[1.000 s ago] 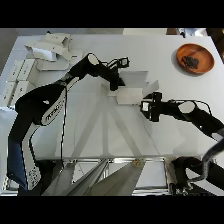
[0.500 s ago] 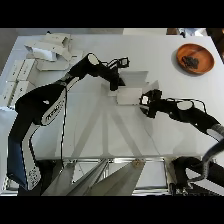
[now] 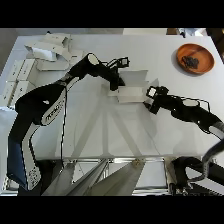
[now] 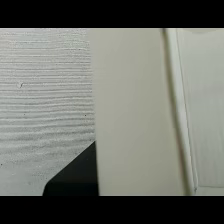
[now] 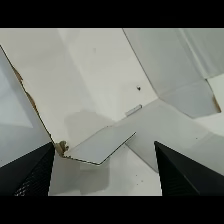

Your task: Fold the box and place the chain.

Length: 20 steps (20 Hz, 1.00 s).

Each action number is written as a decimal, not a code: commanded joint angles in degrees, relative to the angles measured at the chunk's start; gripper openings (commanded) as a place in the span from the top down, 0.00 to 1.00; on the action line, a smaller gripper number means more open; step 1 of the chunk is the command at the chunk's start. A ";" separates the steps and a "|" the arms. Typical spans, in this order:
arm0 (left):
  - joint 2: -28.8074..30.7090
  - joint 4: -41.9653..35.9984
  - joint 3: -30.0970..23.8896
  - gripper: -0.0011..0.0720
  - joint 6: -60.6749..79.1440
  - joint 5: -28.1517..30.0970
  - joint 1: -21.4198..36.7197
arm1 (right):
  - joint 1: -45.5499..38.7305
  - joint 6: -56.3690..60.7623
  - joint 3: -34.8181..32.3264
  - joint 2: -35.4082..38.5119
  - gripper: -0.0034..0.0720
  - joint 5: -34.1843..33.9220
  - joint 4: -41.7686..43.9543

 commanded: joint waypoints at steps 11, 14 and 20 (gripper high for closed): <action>-0.04 0.00 0.00 0.97 0.02 -0.15 -0.04 | -0.94 -11.91 0.87 -3.65 0.03 3.17 24.33; -0.04 0.00 0.02 0.97 0.02 -0.15 -0.04 | -0.94 -11.91 2.80 -4.72 0.03 4.39 24.57; -0.04 0.00 0.00 0.97 0.02 -0.15 -0.04 | -0.94 -11.91 3.43 -8.87 0.03 4.42 25.75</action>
